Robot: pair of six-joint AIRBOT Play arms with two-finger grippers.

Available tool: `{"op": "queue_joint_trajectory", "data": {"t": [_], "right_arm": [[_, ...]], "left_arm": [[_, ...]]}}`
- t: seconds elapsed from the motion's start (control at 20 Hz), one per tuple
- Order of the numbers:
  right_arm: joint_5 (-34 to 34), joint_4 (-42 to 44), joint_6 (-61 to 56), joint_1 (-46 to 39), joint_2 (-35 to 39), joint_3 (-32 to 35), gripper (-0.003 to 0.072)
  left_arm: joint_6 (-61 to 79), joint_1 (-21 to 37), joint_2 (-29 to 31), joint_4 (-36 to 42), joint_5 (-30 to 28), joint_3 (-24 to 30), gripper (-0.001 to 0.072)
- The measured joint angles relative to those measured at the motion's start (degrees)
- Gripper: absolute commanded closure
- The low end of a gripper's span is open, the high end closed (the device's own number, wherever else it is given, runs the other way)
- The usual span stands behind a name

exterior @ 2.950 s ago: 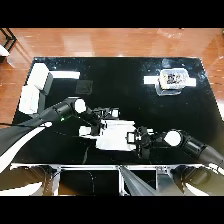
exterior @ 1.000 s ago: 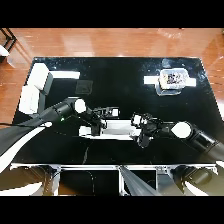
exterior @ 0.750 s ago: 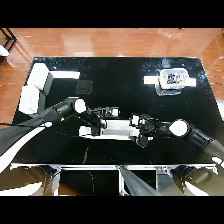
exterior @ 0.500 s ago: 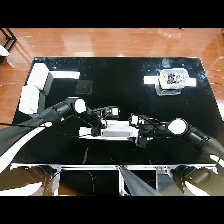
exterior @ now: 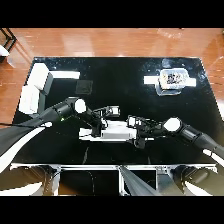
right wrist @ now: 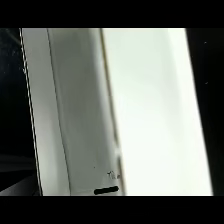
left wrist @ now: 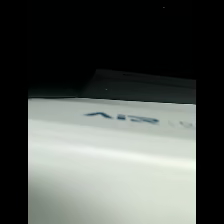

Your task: Fold the box and place the chain.

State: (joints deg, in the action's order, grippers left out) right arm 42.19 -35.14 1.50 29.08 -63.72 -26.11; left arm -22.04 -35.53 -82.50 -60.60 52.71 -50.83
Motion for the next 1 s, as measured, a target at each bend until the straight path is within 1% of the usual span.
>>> {"op": "queue_joint_trajectory", "data": {"t": [0.8, 0.85, 0.9, 1.0], "right_arm": [[-1.73, -1.20, 1.51, -0.48, -2.54, 0.00, -0.0004], [-1.77, -1.36, 1.53, -0.48, -2.56, 0.00, 0.0053], [-1.79, -1.44, 1.55, -0.48, -2.58, 0.00, 0.0091], [-1.86, -1.53, 1.55, -0.48, -2.64, 0.00, 0.0089]], "left_arm": [[-0.39, 0.00, 0.00, -0.02, -0.02, 0.00, 0.0687], [-0.37, 0.00, 0.00, -0.02, -0.02, 0.00, 0.0687], [-0.37, 0.00, 0.00, -0.02, -0.02, 0.00, 0.0688], [-0.31, 0.00, 0.00, -0.02, 0.00, 0.00, 0.0688]]}}
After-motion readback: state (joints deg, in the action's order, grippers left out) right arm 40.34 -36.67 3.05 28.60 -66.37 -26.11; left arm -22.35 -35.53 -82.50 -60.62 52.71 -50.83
